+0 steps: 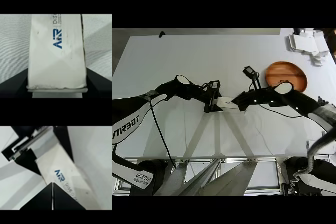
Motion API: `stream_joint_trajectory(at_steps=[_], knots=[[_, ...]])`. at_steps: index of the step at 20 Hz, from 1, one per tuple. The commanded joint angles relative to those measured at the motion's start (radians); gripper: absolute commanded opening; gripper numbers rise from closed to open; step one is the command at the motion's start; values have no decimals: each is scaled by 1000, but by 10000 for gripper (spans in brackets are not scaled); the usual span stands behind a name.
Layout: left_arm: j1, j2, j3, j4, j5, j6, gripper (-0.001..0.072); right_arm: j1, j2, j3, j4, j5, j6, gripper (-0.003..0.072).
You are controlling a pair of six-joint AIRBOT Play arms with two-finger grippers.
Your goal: Fold the box and place the chain.
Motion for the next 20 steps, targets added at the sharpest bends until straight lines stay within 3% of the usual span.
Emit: stream_joint_trajectory(at_steps=[1, 6, 9, 15, 20], knots=[[1, 1, 1, 2, 0, 3, 257, -10, 164, 2, -196, -104, 55, 16], [1, 1, 1, 2, 0, 3, 257, -183, 367, 2, -719, -98, 436, 16], [1, 1, 1, 2, 0, 3, 257, -339, 421, 2, -903, -42, 589, 16], [1, 1, 1, 2, 0, 3, 257, -694, 420, 1, -966, 146, 606, 16], [0, 1, 1, 2, -1, 3, 255, -827, 420, 1, -957, 162, 606, 16]])
